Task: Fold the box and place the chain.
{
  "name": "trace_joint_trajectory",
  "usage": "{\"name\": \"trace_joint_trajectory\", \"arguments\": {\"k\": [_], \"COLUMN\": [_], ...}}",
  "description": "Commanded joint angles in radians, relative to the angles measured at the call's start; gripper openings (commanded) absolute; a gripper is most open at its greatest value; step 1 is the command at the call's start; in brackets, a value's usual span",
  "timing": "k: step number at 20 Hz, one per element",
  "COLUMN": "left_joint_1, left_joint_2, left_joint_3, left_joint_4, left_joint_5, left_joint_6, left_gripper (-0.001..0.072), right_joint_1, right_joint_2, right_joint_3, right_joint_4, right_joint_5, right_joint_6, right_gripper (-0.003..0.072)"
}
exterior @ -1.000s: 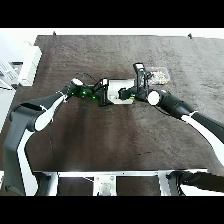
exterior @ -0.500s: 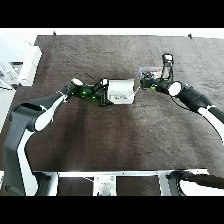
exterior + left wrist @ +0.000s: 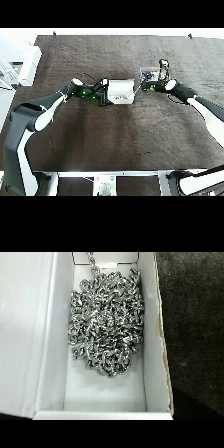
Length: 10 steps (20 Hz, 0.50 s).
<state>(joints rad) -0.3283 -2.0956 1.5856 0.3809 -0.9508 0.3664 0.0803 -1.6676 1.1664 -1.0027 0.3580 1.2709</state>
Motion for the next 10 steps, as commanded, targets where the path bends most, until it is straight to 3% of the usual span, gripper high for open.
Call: {"name": "trace_joint_trajectory", "arguments": {"k": [1, 6, 7, 8, 10], "left_joint_1": [0.0, 0.0, 0.0, 0.0, 0.0], "left_joint_2": [-0.001, 0.0, -0.001, 0.0, -0.001], "left_joint_3": [0.0, 0.0, 0.0, 0.0, 0.0], "left_joint_4": [0.0, 0.0, 0.0, 0.0, 0.0], "left_joint_5": [0.0, 0.0, 0.0, 0.0, 0.0], "left_joint_6": [0.0, 0.0, 0.0, 0.0, 0.0], "left_gripper": [0.0527, 0.0527, 0.0527, 0.0527, 0.0527], "right_joint_1": [-0.003, -0.011, -0.012, -0.016, -0.019], "right_joint_2": [-0.083, -0.178, -0.179, -0.177, -0.136], "right_joint_3": [0.071, 0.159, 0.167, 0.177, 0.182], "right_joint_4": [0.174, 0.217, 0.218, 0.217, 0.217], "right_joint_5": [0.066, 0.097, 0.092, 0.092, 0.11], "right_joint_6": [-0.171, -0.209, -0.235, -0.264, -0.262], "right_gripper": [0.0514, 0.0332, 0.0208, 0.0019, 0.0002]}}
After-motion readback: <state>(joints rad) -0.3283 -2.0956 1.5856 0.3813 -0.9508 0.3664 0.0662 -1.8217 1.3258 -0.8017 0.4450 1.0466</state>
